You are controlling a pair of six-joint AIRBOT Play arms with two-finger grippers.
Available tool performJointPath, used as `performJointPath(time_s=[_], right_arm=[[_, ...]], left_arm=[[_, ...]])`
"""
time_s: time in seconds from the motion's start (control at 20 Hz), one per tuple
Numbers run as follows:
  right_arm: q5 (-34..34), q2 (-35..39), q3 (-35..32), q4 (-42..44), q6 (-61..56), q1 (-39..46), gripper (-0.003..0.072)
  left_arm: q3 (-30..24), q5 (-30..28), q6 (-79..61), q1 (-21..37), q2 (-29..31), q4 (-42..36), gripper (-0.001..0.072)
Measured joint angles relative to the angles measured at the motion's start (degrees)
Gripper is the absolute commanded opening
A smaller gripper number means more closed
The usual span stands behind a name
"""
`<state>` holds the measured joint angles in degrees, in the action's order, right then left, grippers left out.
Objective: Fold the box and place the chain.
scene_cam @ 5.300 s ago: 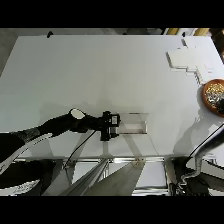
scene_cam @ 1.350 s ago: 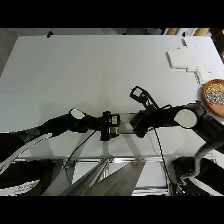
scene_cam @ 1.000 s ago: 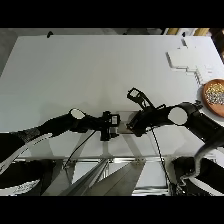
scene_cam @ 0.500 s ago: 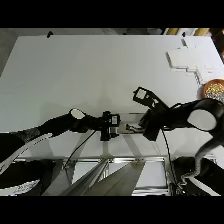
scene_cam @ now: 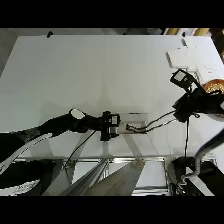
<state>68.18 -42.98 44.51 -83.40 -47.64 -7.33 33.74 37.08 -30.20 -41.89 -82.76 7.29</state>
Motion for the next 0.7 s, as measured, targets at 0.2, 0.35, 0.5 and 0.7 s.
performJointPath(time_s=[0.2,0.35,0.5,0.7], right_arm=[[-0.7,-4.2,-4.0,7.1,19.5,2.4,0.016],[-0.6,-6.9,-8.5,8.2,29.7,3.0,0.0162],[-1.3,-8.0,-12.8,6.1,34.7,2.4,0.0162],[-4.9,-8.5,-17.2,5.9,41.7,-1.2,0.0163]], left_arm=[[0.0,0.0,0.0,0.0,0.0,0.0,0.0204],[0.0,0.0,0.0,0.0,0.0,0.0,0.0204],[0.0,0.0,0.0,0.0,0.0,0.0,0.0204],[0.0,0.0,0.0,0.0,0.0,0.0,0.0204]])
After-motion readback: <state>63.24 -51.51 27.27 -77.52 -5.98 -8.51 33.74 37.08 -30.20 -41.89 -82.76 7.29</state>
